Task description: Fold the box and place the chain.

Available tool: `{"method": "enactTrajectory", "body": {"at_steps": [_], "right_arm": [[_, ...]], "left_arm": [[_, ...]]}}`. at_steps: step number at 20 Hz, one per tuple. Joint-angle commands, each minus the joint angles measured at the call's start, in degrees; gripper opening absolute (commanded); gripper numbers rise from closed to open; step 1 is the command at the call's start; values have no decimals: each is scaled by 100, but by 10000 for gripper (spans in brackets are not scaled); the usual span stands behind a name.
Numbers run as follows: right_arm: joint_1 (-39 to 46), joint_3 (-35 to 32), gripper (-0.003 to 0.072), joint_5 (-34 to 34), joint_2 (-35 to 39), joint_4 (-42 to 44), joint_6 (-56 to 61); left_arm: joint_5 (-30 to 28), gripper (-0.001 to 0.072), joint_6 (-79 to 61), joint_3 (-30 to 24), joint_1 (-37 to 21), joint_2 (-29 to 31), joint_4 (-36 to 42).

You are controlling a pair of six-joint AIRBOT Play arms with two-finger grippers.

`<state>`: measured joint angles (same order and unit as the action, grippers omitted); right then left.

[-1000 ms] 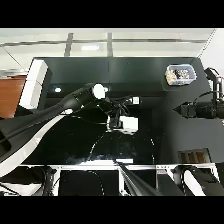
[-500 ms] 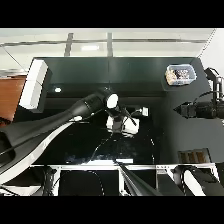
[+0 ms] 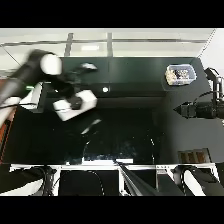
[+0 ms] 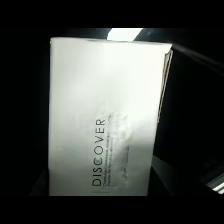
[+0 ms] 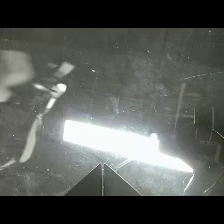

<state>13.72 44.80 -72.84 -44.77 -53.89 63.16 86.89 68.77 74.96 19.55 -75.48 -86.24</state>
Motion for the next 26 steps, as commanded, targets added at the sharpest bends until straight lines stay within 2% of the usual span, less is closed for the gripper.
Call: {"method": "enactTrajectory", "body": {"at_steps": [1, 3, 5, 8, 10, 13, 14, 16, 19, 26], "right_arm": [[4, 7, 20, 2, 4, 2, -2], [4, 7, 21, 11, 4, 2, -2], [4, 7, 21, 98, 4, 2, -2], [4, 7, 21, 229, 2, 2, 0], [4, 7, 20, 238, -13, 0, 0], [4, 7, 20, 315, -24, 4, 4], [4, 7, 20, 387, -26, 4, 7], [4, 7, 20, 492, -26, 7, 59], [4, 7, 21, 498, -26, 7, 118], [4, 7, 20, 498, -26, 4, 225]], "left_arm": [[345, 285, 1025, -1075, -1810, 909, -651], [-74, 285, 1034, -1895, -2988, 1244, -586], [-319, 285, 671, -2415, -4015, 1410, -588], [-402, 287, 48, -2487, -5099, 1521, -590], [-767, 287, -76, -2490, -5807, 1585, -503], [-1416, 289, -765, -2522, -6612, 1580, 501], [-1624, 289, -1167, -2566, -6675, 1576, 787], [-1993, 289, -1808, -2723, -6555, 1567, 855], [-2461, 289, -1891, -2994, -6314, 1429, 748], [-3062, 289, -2009, -3008, -5598, 986, 787]]}}
